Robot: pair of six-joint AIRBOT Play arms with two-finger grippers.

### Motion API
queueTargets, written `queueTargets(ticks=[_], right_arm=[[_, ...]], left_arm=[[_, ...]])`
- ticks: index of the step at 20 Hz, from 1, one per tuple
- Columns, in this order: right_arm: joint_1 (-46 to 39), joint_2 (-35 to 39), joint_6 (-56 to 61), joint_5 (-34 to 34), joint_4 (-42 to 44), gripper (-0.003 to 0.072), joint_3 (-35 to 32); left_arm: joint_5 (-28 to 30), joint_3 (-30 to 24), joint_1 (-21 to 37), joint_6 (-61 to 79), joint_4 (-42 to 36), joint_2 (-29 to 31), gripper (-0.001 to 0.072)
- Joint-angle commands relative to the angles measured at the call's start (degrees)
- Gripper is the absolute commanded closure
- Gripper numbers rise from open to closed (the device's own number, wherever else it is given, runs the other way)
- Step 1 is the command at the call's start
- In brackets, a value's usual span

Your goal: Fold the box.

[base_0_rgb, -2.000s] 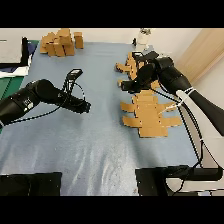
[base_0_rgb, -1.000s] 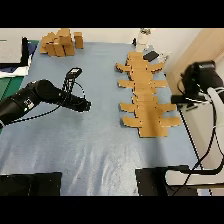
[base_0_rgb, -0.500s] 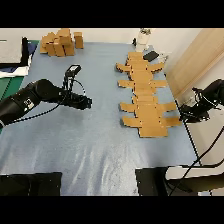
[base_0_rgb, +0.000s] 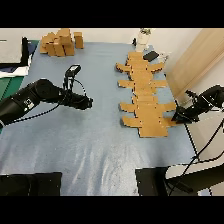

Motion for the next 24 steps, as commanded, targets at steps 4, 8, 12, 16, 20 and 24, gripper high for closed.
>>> queueTargets(ticks=[4,8,12,16,20,24], right_arm=[[-0.07,1.18,-2.12,-1.81,6.84,0.0455,0.00],[-0.09,1.46,-1.38,4.76,-6.01,0.0270,1.27],[-0.09,1.05,-1.07,10.34,-9.90,0.0270,1.40],[-0.09,0.92,-2.49,13.75,-9.62,0.0270,1.40],[-0.09,0.44,-2.71,11.10,-5.42,0.0270,1.40],[-0.07,-0.37,-4.94,3.78,1.40,0.0338,1.33]], left_arm=[[-3.80,0.04,0.00,0.24,-0.57,0.13,0.0694],[-5.55,0.04,0.00,0.24,-0.59,0.13,0.0694],[-5.49,0.04,-0.02,0.24,-0.59,0.11,0.0445],[-5.25,0.04,0.00,0.22,-3.63,0.11,0.0114],[-5.33,0.04,0.00,0.24,-5.22,0.11,0.0114],[-7.93,0.04,0.02,2.75,-8.76,0.13,0.0113]])
